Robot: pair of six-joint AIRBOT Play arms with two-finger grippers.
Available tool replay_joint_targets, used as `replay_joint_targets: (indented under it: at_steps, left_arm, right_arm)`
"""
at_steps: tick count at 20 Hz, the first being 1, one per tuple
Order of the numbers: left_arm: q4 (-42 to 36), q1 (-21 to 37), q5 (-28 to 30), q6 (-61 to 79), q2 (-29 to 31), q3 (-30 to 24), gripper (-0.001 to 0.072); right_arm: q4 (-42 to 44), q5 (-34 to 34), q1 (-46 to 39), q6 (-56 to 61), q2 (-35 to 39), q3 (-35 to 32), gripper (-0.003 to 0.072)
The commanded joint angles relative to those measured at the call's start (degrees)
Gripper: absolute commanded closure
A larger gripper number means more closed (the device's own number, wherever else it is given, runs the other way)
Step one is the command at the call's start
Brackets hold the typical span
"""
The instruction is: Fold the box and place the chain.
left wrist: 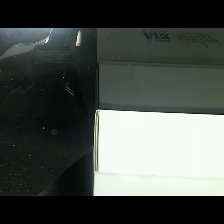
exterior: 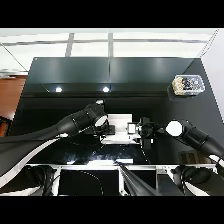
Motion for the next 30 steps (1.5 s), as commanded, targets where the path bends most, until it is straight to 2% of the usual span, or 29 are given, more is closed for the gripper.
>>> replay_joint_targets:
  at_steps: [1, 11, 19, 20, 21, 22, 23, 24, 25, 28, 30]
  left_arm:
    - [0.15, 0.02, -0.04, 0.0, -0.07, -0.02, 0.0679]
    - [0.15, 0.02, 0.04, 0.0, -0.07, -0.02, 0.068]
    - [0.15, 0.02, 0.11, 0.0, -0.07, -0.02, 0.068]
    - [0.15, 0.0, 0.11, 0.0, -0.07, -0.02, 0.068]
    - [0.15, 0.02, 0.11, 0.0, -0.07, -0.02, 0.0679]
    - [0.15, 0.0, 0.11, 0.0, -0.07, -0.02, 0.0679]
    - [0.15, 0.02, 0.11, 0.0, -0.07, -0.02, 0.068]
    - [0.15, 0.02, 0.11, 0.0, -0.07, -0.02, 0.068]
    - [0.15, 0.02, 0.11, 0.0, -0.07, -0.02, 0.0679]
    - [0.15, 0.02, 0.11, 0.0, -0.07, -0.02, 0.068]
    - [0.15, 0.02, 0.11, 0.0, -0.07, -0.02, 0.068]
  right_arm:
    - [4.02, 0.44, 0.07, 0.02, -0.22, 0.0, 0.039]
    - [15.39, -0.9, 0.07, 1.7, -2.19, -0.02, 0.039]
    - [14.91, -1.01, 0.07, 1.68, -2.64, -0.02, 0.04]
    - [14.91, -0.92, 0.07, 1.68, -2.64, -0.02, 0.054]
    - [14.91, -0.9, 0.07, 1.68, -2.64, -0.02, 0.0595]
    - [14.91, -0.9, 0.07, 1.7, -2.64, -0.02, 0.0595]
    - [14.91, -0.96, 0.07, 1.7, -2.64, -0.02, 0.0578]
    - [14.91, -1.01, 0.07, 1.7, -2.64, -0.02, 0.0404]
    - [14.91, -1.11, 0.07, 1.68, -2.64, -0.02, 0.0372]
    - [14.91, -1.07, 0.07, 1.7, -2.64, -0.02, 0.0386]
    - [14.88, -1.09, 0.07, 1.7, -2.64, -0.02, 0.0314]
